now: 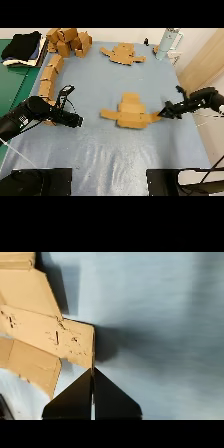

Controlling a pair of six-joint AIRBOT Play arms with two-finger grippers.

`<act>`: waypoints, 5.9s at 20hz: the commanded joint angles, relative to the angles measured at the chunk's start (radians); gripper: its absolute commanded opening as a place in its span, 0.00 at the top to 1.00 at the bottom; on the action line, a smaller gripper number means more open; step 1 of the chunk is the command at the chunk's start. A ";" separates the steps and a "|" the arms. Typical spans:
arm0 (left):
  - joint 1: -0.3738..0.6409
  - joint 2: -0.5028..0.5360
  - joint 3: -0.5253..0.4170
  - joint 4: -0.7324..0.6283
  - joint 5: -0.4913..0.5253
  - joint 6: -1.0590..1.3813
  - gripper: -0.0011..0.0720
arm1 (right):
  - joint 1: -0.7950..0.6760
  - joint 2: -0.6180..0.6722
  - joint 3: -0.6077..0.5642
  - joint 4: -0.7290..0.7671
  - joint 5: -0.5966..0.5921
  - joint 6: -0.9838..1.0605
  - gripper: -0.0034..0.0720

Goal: Fold the box.

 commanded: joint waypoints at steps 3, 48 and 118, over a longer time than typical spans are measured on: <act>0.001 -0.001 0.000 -0.097 -0.129 -0.003 0.43 | 0.200 0.163 -0.183 0.024 0.062 0.128 0.58; 0.151 -0.691 0.296 -0.694 -0.532 0.433 0.28 | 0.694 0.260 -0.282 0.082 0.368 -0.243 0.95; -0.163 -0.522 0.319 -0.515 -0.149 1.106 0.97 | 0.534 0.261 -0.157 -0.027 0.576 0.196 0.95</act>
